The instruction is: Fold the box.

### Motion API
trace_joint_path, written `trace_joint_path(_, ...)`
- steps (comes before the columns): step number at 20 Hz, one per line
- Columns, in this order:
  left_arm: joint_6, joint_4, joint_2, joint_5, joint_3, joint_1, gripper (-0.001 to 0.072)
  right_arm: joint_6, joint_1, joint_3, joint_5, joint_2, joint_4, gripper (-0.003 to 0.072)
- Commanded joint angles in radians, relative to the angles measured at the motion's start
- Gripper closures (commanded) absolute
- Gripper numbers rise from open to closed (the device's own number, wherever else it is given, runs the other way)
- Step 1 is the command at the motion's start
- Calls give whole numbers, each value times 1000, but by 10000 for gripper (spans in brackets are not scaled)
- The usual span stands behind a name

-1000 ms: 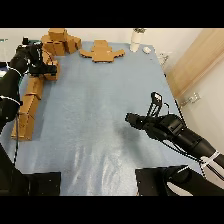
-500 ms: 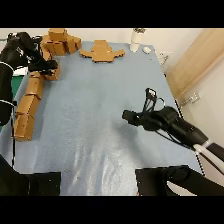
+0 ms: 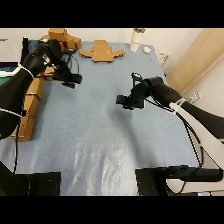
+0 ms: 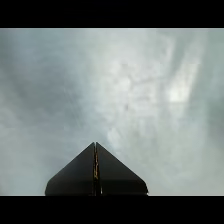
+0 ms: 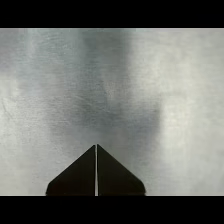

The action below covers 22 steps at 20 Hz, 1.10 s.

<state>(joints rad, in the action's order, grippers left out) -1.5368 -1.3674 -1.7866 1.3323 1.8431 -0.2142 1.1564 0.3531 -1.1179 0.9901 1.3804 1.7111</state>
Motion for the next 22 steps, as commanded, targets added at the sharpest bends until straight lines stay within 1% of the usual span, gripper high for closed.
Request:
trace_joint_path(1, 3, -5, 52, -9, -117, -88, 702, 85, -10, -121, 94, 104, 45, 662)
trace_joint_path(2, 3, -5, 79, -24, -163, -101, 702, 87, -10, -139, 99, 116, 45, 663)
trace_joint_path(4, -2, 2, 157, -62, -287, -116, 701, 102, -10, -161, 97, 124, 63, 663)
trace_joint_path(8, 3, 59, 319, -147, -526, -116, 702, 102, -9, -175, 99, 124, 89, 662)
trace_joint_path(10, 3, 92, 384, -192, -618, -116, 701, 101, -8, -175, 102, 124, 119, 663)
trace_joint_path(11, 3, 93, 406, -206, -647, -116, 700, 101, -8, -175, 121, 124, 138, 663)
trace_joint_path(13, 2, 90, 425, -183, -669, -116, 698, 101, -9, -175, 169, 124, 137, 662)
trace_joint_path(15, 0, 91, 425, -106, -669, -116, 698, 101, -9, -175, 172, 124, 134, 662)
trace_joint_path(16, -1, 91, 425, -86, -669, -117, 698, 101, -9, -175, 172, 124, 134, 662)
trace_joint_path(22, -1, 91, 425, -84, -669, -116, 698, 101, -9, -175, 172, 124, 134, 663)
